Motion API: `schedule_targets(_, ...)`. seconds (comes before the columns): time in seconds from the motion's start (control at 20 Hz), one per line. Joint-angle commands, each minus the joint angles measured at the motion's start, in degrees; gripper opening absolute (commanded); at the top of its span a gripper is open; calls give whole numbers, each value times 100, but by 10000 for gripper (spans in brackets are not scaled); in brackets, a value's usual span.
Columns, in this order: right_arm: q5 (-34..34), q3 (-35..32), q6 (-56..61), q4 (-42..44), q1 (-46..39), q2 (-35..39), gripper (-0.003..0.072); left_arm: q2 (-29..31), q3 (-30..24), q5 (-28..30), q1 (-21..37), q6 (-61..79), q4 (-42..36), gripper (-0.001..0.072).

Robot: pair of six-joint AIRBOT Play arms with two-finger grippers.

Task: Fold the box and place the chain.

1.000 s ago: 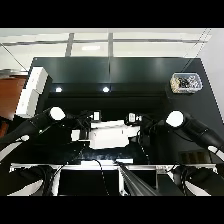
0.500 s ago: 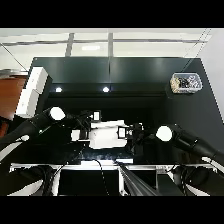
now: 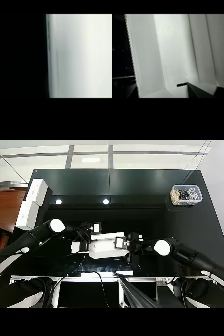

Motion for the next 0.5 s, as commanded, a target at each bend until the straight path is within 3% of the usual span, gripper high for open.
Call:
schedule_targets(0.0,-245,184,11,-153,-92,101,696,0,2,-2,-4,2,2,29)
schedule_targets(0.45,20,221,358,59,-673,114,696,0,2,4,-4,2,0,29)
